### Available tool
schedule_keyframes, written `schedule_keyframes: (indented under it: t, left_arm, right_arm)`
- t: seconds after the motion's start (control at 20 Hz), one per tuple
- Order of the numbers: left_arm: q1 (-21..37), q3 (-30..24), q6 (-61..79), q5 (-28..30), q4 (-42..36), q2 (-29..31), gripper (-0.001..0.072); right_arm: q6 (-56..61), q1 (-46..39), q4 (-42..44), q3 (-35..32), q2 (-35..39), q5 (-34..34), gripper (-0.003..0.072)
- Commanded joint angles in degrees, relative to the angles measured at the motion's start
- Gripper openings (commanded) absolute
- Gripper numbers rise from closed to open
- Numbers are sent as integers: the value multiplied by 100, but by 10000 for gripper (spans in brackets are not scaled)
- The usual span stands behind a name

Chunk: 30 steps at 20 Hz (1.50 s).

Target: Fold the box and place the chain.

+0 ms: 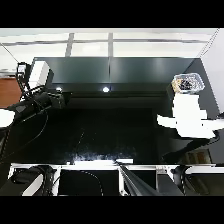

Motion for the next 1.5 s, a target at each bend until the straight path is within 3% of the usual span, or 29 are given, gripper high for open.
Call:
schedule_keyframes:
  t: [0.0,0.1,0.2,0.3,0.45,0.6,0.9,1.2,1.45]
  left_arm:
    - [-2,2,-2,0,2,-4,713]
    - [-2,2,-2,-2,2,-4,712]
    - [-2,2,-2,-4,2,-4,713]
    - [-2,2,-2,-4,2,-7,712]
    - [-2,2,-2,-2,4,-7,712]
    - [-2,2,-2,-17,2,-4,712]
    - [-2,2,-2,-20,-13,-7,712]
    - [-15,0,-155,-96,-87,-33,711]
    - [-146,-31,-157,-933,-337,-398,711]
  right_arm:
    - [-367,98,-264,48,-160,127,683]
    - [-476,131,-181,48,-179,105,680]
    - [-522,208,-197,48,-186,92,191]
    - [-723,273,-188,48,-184,251,33]
    - [-723,343,120,46,-181,573,10]
    - [-721,507,1043,-142,-61,881,10]
    - [-621,1620,1932,-1405,662,826,9]
    - [-671,3560,2903,-3185,2520,-1043,9]
    - [-1851,5211,4503,-5152,4572,-3032,10]
